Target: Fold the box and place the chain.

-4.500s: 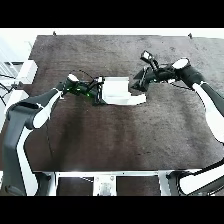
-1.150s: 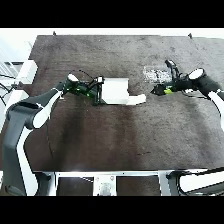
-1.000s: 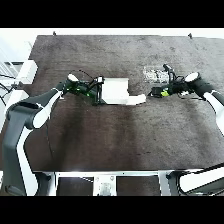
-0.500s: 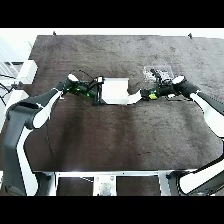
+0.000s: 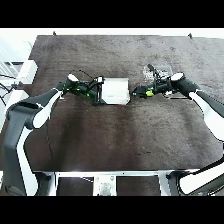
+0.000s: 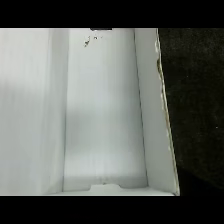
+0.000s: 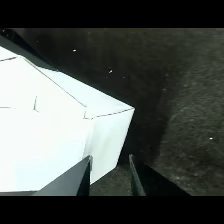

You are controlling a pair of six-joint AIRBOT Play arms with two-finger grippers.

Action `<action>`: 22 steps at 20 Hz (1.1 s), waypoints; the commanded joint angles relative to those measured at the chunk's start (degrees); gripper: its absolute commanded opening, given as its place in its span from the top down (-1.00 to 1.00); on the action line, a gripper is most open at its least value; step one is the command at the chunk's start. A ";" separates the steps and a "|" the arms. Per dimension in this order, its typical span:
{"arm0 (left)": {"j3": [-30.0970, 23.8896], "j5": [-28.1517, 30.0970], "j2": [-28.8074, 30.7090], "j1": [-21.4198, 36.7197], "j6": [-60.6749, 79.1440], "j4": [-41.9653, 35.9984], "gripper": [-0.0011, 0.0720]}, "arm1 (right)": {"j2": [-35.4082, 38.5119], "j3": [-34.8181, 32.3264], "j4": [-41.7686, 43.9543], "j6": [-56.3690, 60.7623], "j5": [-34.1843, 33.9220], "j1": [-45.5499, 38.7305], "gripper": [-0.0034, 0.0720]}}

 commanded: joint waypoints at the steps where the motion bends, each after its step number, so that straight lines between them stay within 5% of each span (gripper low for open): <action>1: 0.00 0.02 0.00 0.04 0.00 0.00 0.00 | 0.17 0.07 0.98 1.64 0.26 1.31 0.10; 3: 0.00 0.02 0.00 0.02 0.00 0.00 0.00 | 0.17 0.07 1.09 1.64 0.26 1.88 -0.24; 11: 0.00 0.02 0.00 0.02 0.00 0.00 0.00 | 0.17 1.86 0.79 3.26 -0.33 3.89 -0.25; 22: 0.00 0.00 0.00 0.02 0.00 -0.02 0.00 | 0.11 7.93 -19.52 19.93 -0.96 10.21 -0.34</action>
